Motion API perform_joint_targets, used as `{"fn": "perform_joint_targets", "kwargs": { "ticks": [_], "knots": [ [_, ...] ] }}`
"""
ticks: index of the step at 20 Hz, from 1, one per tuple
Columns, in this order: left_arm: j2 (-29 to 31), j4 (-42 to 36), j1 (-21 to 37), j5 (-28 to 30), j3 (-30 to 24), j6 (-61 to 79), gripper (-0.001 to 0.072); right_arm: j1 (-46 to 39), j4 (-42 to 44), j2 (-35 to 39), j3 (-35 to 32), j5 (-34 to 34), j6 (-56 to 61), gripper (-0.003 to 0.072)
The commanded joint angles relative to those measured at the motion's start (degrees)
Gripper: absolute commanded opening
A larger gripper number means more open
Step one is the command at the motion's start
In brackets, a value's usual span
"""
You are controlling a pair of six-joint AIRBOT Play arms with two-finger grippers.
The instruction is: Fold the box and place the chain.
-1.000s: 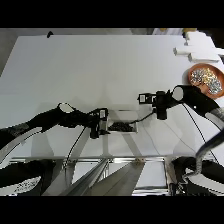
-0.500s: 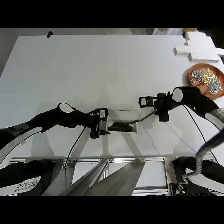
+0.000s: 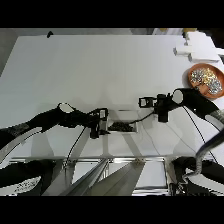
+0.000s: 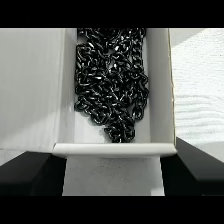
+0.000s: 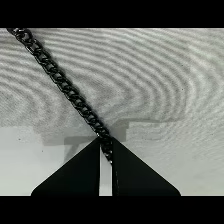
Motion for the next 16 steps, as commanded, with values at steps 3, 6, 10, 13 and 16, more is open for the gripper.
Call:
{"fn": "perform_joint_targets", "kwargs": {
  "ticks": [3,6,10,13,16],
  "knots": [
    [0.0,0.02,0.02,0.02,0.02,0.0,0.0253,0.0,3.3,9.94,0.07,5.07,5.01,0.0012],
    [0.0,0.02,0.02,0.02,0.02,0.0,0.0253,0.59,12.52,18.01,0.07,9.53,8.31,0.0012],
    [0.0,0.02,0.02,0.02,0.02,0.0,0.0253,7.06,17.97,26.38,0.07,15.85,10.8,0.0012],
    [0.0,0.02,0.04,0.02,0.02,0.0,0.0253,14.19,17.97,28.87,0.07,16.5,16.57,0.0012],
    [0.0,0.02,0.02,0.02,0.02,0.0,0.0253,20.2,19.1,28.87,0.07,11.82,21.62,0.0012]
  ]
}}
